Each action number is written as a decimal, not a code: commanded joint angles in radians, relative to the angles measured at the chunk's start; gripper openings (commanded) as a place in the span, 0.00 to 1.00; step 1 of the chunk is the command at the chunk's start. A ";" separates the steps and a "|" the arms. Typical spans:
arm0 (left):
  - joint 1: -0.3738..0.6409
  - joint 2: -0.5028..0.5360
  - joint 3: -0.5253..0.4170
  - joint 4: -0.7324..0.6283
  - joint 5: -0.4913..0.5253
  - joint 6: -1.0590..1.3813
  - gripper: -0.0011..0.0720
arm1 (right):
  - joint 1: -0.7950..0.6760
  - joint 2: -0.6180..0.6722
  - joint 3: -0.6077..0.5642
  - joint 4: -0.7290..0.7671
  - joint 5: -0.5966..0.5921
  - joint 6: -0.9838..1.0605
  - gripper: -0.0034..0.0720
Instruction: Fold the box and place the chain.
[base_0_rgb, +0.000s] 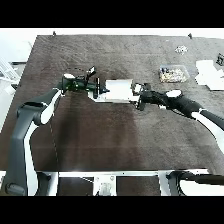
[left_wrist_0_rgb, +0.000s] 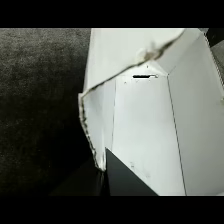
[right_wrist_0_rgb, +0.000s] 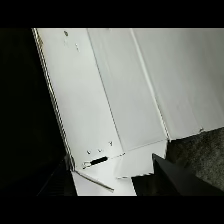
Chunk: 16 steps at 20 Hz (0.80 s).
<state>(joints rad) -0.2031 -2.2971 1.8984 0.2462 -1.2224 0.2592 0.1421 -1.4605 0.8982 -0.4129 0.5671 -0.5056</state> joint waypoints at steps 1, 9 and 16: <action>0.001 0.000 0.000 0.000 0.000 -0.001 0.04 | -0.046 -0.042 0.058 0.020 0.100 0.004 0.88; 0.001 0.000 0.000 0.000 0.000 -0.001 0.04 | -0.118 -0.163 0.187 -0.013 0.252 0.011 0.88; 0.001 0.000 0.000 0.000 0.000 -0.001 0.04 | -0.127 -0.270 0.319 -0.095 0.397 0.087 0.88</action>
<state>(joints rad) -0.2031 -2.2971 1.8984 0.2462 -1.2228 0.2581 0.0193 -1.6924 1.1706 -0.4877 0.9081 -0.4389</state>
